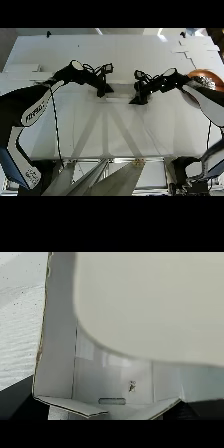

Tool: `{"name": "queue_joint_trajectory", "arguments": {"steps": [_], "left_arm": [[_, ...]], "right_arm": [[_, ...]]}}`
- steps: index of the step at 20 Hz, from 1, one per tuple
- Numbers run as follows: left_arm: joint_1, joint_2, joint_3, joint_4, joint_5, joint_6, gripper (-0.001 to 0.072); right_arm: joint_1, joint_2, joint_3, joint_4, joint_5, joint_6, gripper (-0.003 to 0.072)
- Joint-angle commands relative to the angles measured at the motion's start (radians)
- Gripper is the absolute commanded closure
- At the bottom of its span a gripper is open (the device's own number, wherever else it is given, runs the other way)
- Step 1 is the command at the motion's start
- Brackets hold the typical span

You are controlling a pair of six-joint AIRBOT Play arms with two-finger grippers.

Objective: Fold the box and place the chain.

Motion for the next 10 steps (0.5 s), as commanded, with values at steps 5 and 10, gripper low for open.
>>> {"name": "queue_joint_trajectory", "arguments": {"steps": [5, 10], "left_arm": [[0.0, 0.0, 0.0, 0.0, 0.002, 0.0, 0.0693], [0.0, 0.0, 0.0, 0.0, 0.002, 0.0, 0.0693]], "right_arm": [[0.0, -0.001, 0.001, -0.008, 0.016, 0.009, -0.0008], [0.0, -0.001, 0.001, 0.003, 0.011, 0.009, 0.0072]]}}
